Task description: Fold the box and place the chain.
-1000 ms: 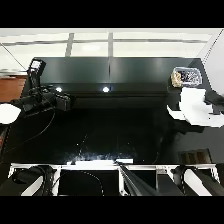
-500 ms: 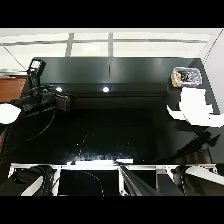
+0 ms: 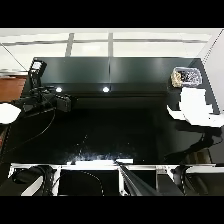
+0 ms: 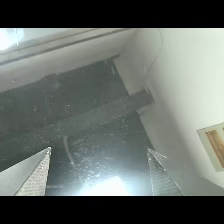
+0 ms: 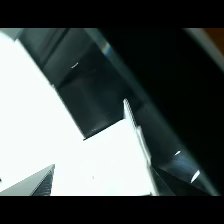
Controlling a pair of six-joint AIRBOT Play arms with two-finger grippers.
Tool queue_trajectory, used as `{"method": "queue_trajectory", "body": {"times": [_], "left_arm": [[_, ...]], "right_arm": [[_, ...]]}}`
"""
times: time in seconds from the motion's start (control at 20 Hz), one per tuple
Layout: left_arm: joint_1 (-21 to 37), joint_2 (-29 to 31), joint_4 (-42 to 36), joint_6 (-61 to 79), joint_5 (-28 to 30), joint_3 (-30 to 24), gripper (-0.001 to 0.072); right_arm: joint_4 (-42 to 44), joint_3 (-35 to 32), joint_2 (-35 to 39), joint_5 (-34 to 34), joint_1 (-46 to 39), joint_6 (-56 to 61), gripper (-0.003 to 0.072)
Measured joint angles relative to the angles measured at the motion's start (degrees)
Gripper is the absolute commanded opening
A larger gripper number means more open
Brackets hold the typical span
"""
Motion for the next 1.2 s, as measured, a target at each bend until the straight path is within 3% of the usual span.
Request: {"method": "queue_trajectory", "body": {"times": [0.15,0.25,0.3,0.4,0.45,0.5,0.85,1.2], "left_arm": [[0.0,0.0,-0.2,0.0,-0.1,0.0,0.0708],[0.0,0.0,-0.3,0.0,-0.1,0.0,0.0708],[0.0,0.0,-0.4,0.0,-0.1,0.0,0.0708],[0.0,-0.1,-0.4,0.0,-0.1,0.0,0.0708],[0.0,-0.1,-0.4,0.0,-0.1,0.0,0.0708],[0.0,-0.1,-0.4,0.0,-0.1,0.0,0.0708],[0.0,-0.1,-0.4,0.0,-0.2,0.0,0.0708],[0.0,-0.1,-0.4,0.0,-0.2,0.0,0.0708]], "right_arm": [[1.0,0.8,-2.7,3.2,1.3,-3.0,0.0697],[1.3,1.1,-3.6,4.2,1.7,-4.3,0.0528],[1.4,1.2,-3.9,4.7,1.9,-4.7,0.0524],[1.6,1.3,-4.2,5.1,2.1,-5.7,0.0183],[1.6,1.3,-4.3,5.5,2.1,-6.5,0.0096],[1.7,1.4,-4.4,5.9,2.2,-7.1,0.0058],[4.4,0.2,-3.0,10.8,3.2,-11.9,0.0044],[11.6,-9.1,5.9,11.1,10.0,-15.7,0.0043]]}}
